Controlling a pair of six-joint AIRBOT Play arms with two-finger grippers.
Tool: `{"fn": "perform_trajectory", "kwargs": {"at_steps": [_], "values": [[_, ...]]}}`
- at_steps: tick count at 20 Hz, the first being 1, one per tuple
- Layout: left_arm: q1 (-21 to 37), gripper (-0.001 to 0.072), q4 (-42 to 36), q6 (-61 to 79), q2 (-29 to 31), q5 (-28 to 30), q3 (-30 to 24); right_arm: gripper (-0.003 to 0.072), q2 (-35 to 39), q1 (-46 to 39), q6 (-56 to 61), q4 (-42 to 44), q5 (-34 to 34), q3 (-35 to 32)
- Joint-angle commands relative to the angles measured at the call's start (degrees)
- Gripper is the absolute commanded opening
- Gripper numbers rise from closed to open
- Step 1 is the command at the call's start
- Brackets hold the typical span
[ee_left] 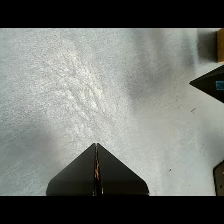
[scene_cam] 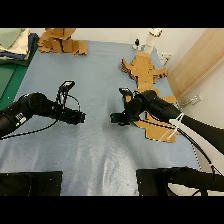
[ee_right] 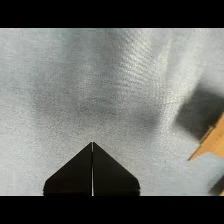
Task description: Fold the box.
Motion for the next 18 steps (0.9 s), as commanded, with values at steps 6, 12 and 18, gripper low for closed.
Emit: {"fn": "perform_trajectory", "kwargs": {"at_steps": [6, 12, 18], "values": [[-0.02, 0.0011, -0.04, 0.04, -0.2, 0.02, 0.0, 0.0003, -0.04, 0.0, 0.02, 0.02, 0.02, -0.09], [-0.02, 0.0012, -0.04, 0.04, -0.2, 0.02, 0.0, 0.0002, -0.07, 0.02, 0.02, 0.04, 0.13, -0.09], [-0.02, 0.0012, -1.18, -0.24, -0.2, 5.11, 0.02, 0.0003, 0.07, -1.2, 0.68, 1.64, 0.7, 2.6]]}}
